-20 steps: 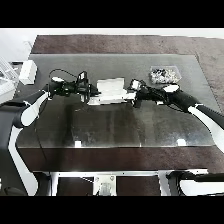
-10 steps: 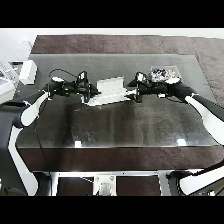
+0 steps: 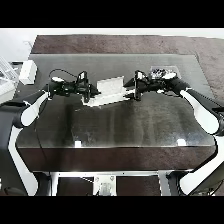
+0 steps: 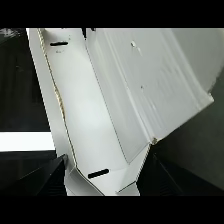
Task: Fold the box and place the chain.
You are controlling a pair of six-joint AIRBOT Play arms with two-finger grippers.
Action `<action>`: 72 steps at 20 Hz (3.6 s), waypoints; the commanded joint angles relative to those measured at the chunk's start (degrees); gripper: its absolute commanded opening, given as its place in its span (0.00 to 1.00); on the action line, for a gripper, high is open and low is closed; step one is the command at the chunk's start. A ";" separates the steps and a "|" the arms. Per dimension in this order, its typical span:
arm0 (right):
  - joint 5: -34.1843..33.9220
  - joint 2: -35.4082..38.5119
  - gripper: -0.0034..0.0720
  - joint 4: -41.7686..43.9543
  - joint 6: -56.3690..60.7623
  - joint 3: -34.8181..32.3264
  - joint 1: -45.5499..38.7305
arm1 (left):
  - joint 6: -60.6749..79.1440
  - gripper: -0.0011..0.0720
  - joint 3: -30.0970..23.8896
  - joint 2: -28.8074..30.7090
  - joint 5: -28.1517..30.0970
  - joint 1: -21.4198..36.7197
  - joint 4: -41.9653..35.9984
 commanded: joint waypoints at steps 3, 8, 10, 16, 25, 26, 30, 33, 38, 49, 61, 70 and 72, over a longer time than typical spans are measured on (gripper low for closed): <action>5.66 -4.74 0.90 -1.01 1.42 6.47 0.04 | 0.00 0.04 -0.02 -0.04 0.00 0.00 0.02; 8.39 -5.97 0.90 -6.91 5.01 7.41 2.34 | 0.00 0.04 -0.02 -0.04 0.00 0.00 0.02; 9.77 -5.97 0.90 -8.35 8.63 7.39 2.91 | 0.00 0.04 -0.02 -0.04 0.00 0.00 0.02; 9.55 -6.01 0.96 -7.91 10.25 7.39 4.04 | -0.02 0.04 -0.02 -0.04 -0.04 0.00 0.02; 8.48 -7.45 0.96 -7.85 9.79 7.41 4.24 | 0.00 0.04 -0.02 -0.04 -0.02 0.00 0.02; 8.46 -7.87 0.96 -7.82 9.14 7.41 4.24 | 0.00 0.04 -0.02 -0.04 -0.02 0.00 0.02; 8.48 -8.20 0.96 -6.51 7.58 7.41 4.17 | -0.02 0.04 -0.02 -0.04 -0.04 0.00 0.02; 8.46 -8.22 0.96 -2.97 5.68 7.41 4.17 | 0.00 0.04 -0.02 -0.04 -0.04 0.00 0.02; 8.48 -8.33 0.96 -3.08 5.77 7.41 4.13 | 0.00 0.04 -0.02 -0.04 -0.04 0.00 0.02; 8.96 -9.01 0.96 -2.27 5.29 7.28 2.05 | 0.00 0.04 -0.02 -0.04 0.00 0.00 0.02; 11.08 -10.23 0.96 -1.36 4.85 7.28 2.51 | 0.00 0.04 -0.02 -0.04 0.00 0.00 0.02; 11.06 -10.69 0.96 -0.31 3.98 7.28 2.51 | 0.00 0.04 -0.02 -0.04 0.00 0.00 0.02; 11.06 -10.69 0.96 -0.37 3.93 7.28 2.51 | 0.00 0.04 -0.02 -0.04 0.00 0.00 0.02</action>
